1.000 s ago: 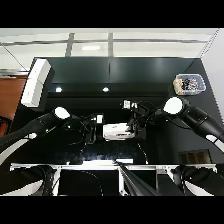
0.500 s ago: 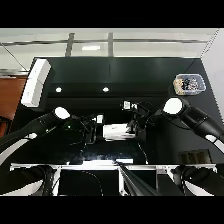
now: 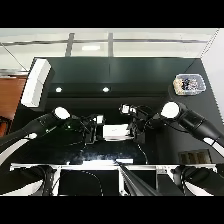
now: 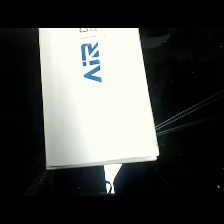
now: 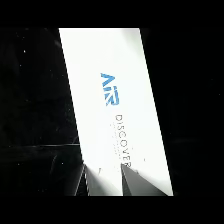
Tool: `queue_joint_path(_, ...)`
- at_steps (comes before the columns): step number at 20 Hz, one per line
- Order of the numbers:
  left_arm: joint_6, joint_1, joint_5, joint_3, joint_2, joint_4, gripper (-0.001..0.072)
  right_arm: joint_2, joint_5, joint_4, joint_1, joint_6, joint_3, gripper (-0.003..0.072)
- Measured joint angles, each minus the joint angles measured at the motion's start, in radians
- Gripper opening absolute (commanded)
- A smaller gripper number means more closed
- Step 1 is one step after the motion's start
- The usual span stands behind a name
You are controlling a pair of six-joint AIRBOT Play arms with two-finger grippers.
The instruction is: Fold the box and place the chain.
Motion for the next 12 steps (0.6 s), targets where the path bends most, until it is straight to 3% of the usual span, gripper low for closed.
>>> queue_joint_path(4,-0.003,0.000,0.001,0.000,0.000,-0.003,0.0444,0.031,0.089,0.000,-0.038,0.137,0.058,0.0244)
queue_joint_path(6,-0.003,0.000,0.002,0.000,0.000,-0.002,0.0445,0.047,0.155,0.001,-0.086,0.266,0.077,0.0016)
queue_joint_path(9,-0.003,0.000,0.002,0.000,0.000,-0.002,0.0445,0.055,0.170,0.063,-0.149,0.437,0.023,0.0014)
queue_joint_path(12,-0.003,0.000,0.002,0.000,0.000,-0.002,0.0444,0.035,0.091,0.273,-0.172,0.526,-0.076,0.0015)
